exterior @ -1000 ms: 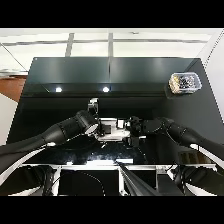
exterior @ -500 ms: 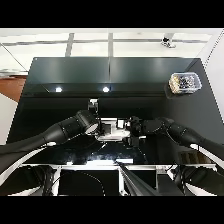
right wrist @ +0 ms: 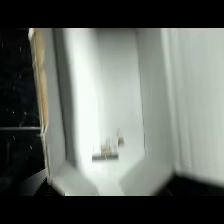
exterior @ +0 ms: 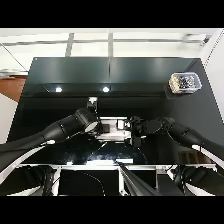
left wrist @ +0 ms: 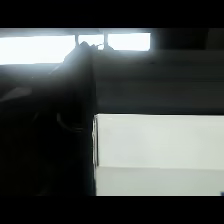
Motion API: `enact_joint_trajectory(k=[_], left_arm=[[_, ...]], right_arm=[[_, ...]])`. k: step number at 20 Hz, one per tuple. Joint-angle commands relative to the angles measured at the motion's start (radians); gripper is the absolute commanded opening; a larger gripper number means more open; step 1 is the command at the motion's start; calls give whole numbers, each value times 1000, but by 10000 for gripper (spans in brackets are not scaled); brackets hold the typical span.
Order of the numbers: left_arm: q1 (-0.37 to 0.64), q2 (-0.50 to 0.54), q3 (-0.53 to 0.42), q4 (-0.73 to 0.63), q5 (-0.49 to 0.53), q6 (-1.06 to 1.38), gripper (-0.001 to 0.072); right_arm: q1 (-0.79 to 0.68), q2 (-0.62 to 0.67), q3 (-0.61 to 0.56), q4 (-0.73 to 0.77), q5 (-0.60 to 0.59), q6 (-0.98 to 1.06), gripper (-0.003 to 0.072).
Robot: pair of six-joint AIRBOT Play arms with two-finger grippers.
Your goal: Fold the box and place the chain.
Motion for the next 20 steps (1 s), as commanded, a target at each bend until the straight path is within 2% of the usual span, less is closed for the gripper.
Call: enact_joint_trajectory(k=[1, 3, 7, 12, 13, 14, 15, 17, 19, 20], left_arm=[[43, 23, -11, 18, -41, 25, 35], [56, 29, -19, 24, -34, 61, 35], [53, 29, -71, -5, 16, 82, 35], [54, 29, -86, -8, 35, 122, 35], [54, 29, -86, -9, 40, 122, 35], [54, 29, -86, -10, 41, 122, 35], [54, 29, -86, -10, 40, 122, 35], [54, 29, -86, -10, 40, 122, 35], [54, 29, -86, -10, 40, 122, 35], [54, 29, -86, -10, 40, 122, 35]], right_arm=[[-1, 57, 16, -178, -91, 57, 708], [-2, 59, 15, -196, -131, 59, 708], [0, 55, 15, -33, -29, 30, 700], [16, 34, 15, 2, 20, 28, 699], [29, 34, 15, 2, 28, 27, 664], [40, 34, 15, 6, 37, 28, 560], [51, 33, 15, 16, 46, 28, 527], [65, 33, 15, 16, 51, 28, 526], [66, 33, 15, 36, 51, 29, 355], [66, 33, 15, 47, 52, 29, 353]])
